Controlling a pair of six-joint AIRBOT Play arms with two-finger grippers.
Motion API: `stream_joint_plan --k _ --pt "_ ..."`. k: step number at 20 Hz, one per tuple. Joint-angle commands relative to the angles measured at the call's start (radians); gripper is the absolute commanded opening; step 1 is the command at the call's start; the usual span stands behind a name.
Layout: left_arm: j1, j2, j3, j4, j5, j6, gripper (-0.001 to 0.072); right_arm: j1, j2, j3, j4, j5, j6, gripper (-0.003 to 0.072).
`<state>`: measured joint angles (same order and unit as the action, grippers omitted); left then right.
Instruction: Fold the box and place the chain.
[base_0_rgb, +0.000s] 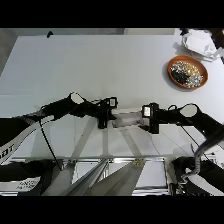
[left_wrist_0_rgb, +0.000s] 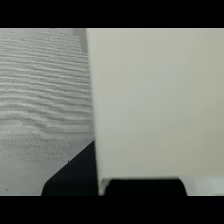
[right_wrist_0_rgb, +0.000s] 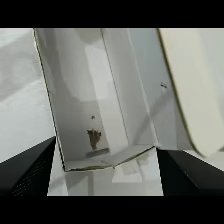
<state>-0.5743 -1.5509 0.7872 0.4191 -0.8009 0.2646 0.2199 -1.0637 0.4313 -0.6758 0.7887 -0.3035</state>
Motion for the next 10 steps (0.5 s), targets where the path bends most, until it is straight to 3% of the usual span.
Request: stream_joint_plan --k 1,5,10 --pt "-0.001 0.000 0.000 0.000 0.000 0.000 0.0010 0.000 -0.032 0.007 0.023 0.046 -0.044 0.0696" --pt "-0.001 0.000 0.000 0.000 0.000 0.000 0.0010 0.000 -0.034 0.006 0.026 0.121 -0.045 0.0687" --pt "-0.001 0.000 0.000 0.000 0.000 0.000 0.0010 0.000 -0.034 -0.007 0.024 0.128 -0.015 0.0644"
